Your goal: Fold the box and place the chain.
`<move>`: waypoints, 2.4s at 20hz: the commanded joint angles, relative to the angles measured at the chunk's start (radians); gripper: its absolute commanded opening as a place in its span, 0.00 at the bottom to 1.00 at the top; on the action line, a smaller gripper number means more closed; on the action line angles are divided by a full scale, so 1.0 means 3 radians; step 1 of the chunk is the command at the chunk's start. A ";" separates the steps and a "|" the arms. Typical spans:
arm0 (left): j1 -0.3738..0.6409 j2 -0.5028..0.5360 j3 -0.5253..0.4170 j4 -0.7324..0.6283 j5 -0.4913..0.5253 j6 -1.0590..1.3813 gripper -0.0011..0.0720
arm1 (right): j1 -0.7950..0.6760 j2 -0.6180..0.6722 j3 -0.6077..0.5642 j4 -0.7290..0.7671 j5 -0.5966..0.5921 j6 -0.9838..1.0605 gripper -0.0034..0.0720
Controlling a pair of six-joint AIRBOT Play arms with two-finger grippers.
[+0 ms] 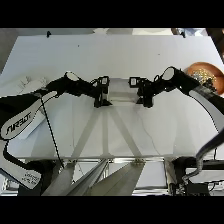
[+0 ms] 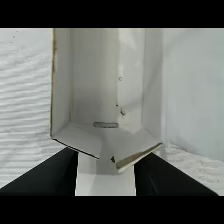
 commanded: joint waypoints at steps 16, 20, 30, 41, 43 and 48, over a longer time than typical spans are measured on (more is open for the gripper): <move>0.0003 0.0003 0.0000 0.0000 0.0001 0.0000 0.70 | 0.0005 0.0000 -0.0003 0.0130 -0.0153 -0.0004 0.38; 0.0003 0.0003 0.0000 0.0000 0.0001 0.0000 0.70 | 0.0005 0.0000 -0.0003 0.0598 -0.0155 -0.0005 0.35; 0.0003 0.0003 0.0000 0.0000 0.0001 0.0000 0.70 | 0.0005 0.0001 -0.0003 0.0674 -0.0113 0.0014 0.15; 0.0003 0.0003 0.0000 0.0000 0.0001 0.0000 0.70 | -0.0504 0.1088 -0.0056 0.0179 -0.0051 0.1675 0.06; 0.0003 0.0003 0.0000 0.0000 0.0001 0.0000 0.70 | -0.0862 0.1244 -0.0237 0.0178 -0.0051 0.1904 0.06; 0.0003 0.0003 0.0000 0.0000 0.0001 0.0000 0.70 | -0.1348 0.1218 -0.0917 0.0165 -0.0264 0.2225 0.06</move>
